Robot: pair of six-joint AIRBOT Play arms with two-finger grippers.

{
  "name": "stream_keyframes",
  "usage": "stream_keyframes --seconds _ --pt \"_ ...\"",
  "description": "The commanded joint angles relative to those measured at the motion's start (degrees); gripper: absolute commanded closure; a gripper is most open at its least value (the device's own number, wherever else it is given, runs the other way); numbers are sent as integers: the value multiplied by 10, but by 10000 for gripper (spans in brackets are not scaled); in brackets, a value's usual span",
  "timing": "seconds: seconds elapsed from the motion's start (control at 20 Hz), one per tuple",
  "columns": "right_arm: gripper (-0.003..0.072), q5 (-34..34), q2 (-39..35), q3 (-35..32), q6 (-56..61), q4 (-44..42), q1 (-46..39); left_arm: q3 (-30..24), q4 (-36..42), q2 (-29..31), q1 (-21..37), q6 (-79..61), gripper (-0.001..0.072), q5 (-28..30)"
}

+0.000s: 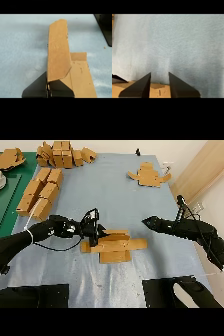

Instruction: Fold the box.

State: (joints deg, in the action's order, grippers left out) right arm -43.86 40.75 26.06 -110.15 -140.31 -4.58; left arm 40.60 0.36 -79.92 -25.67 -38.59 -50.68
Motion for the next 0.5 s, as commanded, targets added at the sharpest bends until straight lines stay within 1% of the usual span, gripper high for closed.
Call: stream_keyframes --seconds 0.0,0.45 --pt "339 0 -1 0 4 0 1 -20 1 0 1 -12 699 -4" --pt "339 -5 -1 0 7 0 1 -20 0 0 1 -4 699 -3"
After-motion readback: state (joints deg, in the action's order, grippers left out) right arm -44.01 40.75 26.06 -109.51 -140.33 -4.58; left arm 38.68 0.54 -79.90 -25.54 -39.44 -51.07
